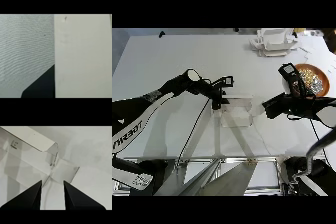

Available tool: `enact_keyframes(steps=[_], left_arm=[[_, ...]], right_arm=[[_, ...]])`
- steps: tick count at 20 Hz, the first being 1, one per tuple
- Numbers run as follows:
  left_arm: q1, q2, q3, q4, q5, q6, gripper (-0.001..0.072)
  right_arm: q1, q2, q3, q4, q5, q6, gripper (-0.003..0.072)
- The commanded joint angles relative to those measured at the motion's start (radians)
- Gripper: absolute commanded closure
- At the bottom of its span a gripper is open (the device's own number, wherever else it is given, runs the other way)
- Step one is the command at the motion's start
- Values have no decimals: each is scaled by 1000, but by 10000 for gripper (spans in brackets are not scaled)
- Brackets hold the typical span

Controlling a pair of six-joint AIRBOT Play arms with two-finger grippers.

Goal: Fold the box and place the chain.

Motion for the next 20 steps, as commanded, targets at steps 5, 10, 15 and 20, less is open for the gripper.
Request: enact_keyframes(steps=[5, 10, 15, 20], left_arm=[[0, 0, 0, -1, 1, 0, 700], [0, 0, 0, -1, 0, 0, 700], [0, 0, 0, -1, 0, 0, 700], [0, 0, 0, -1, 0, 0, 700]], right_arm=[[1, -30, -39, 129, -31, -272, 671], [2, -135, -120, 276, 42, -720, 666], [29, -203, -151, 277, -29, -1043, 38], [101, -204, -364, 264, -291, -1206, -11]])
